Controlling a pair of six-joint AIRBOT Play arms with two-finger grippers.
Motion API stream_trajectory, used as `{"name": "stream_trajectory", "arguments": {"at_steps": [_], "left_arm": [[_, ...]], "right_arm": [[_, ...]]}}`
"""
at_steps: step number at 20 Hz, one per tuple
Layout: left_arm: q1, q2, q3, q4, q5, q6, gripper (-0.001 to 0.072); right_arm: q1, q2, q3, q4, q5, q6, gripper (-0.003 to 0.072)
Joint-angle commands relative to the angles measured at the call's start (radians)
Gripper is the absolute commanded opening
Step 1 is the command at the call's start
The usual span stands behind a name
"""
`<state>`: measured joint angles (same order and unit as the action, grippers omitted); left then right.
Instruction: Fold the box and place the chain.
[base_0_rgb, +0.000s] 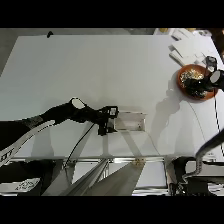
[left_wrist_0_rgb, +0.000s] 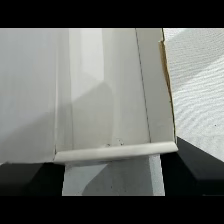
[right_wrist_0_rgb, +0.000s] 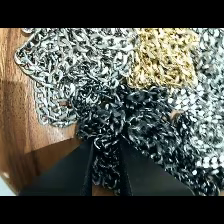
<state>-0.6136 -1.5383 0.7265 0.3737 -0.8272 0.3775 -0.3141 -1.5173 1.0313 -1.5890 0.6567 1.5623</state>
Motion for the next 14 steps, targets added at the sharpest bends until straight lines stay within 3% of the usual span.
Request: {"name": "stream_trajectory", "arguments": {"at_steps": [1,6,14], "left_arm": [[0.001,0.0,0.0,0.0,0.0,0.0,0.0393],[0.001,0.0,0.0,0.0,0.0,0.0,0.0393],[0.001,0.0,0.0,0.0,0.0,0.0,0.0393]], "right_arm": [[0.0,-0.014,-0.001,0.0,0.006,-0.001,0.0028],[-0.001,0.069,-0.001,-0.004,0.1,-0.077,0.0014],[0.0,0.465,-0.001,0.071,0.399,-0.161,0.0014]]}}
